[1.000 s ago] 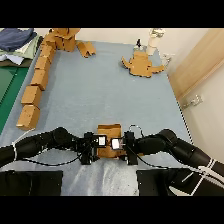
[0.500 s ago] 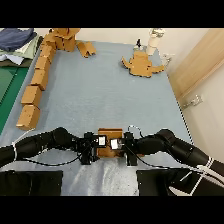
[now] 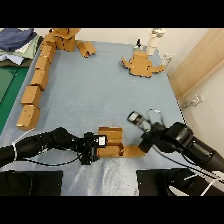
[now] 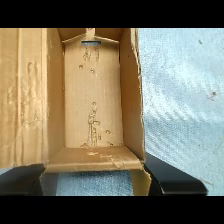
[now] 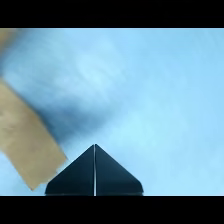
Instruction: Fold the box.
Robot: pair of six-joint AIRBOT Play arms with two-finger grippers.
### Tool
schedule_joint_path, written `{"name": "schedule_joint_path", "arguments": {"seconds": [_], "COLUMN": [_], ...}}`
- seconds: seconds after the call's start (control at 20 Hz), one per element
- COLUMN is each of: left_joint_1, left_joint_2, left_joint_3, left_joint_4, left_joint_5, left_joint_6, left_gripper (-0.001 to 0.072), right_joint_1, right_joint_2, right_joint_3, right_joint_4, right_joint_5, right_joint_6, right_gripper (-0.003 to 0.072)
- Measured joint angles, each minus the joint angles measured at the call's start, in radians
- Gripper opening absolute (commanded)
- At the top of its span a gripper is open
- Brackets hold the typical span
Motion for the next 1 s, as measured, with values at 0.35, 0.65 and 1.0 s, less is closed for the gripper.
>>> {"name": "schedule_joint_path", "arguments": {"seconds": [0.35,0.65,1.0], "left_joint_1": [0.0,0.0,0.0], "left_joint_2": [0.0,0.0,0.0], "left_joint_3": [0.0,0.0,0.0], "left_joint_4": [0.0,0.0,0.0], "left_joint_5": [0.0,0.0,0.0], "left_joint_6": [0.001,0.001,0.001], "left_gripper": [0.061,0.061,0.061], "right_joint_1": [-0.164,-0.183,-0.186], "right_joint_2": [0.021,0.022,0.028], "right_joint_3": [-0.084,-0.174,-0.191], "right_joint_4": [0.235,0.469,0.65], "right_joint_5": [-0.048,0.089,0.158], "right_joint_6": [0.256,0.225,0.133], "right_gripper": [0.0007,0.0007,0.0007]}}
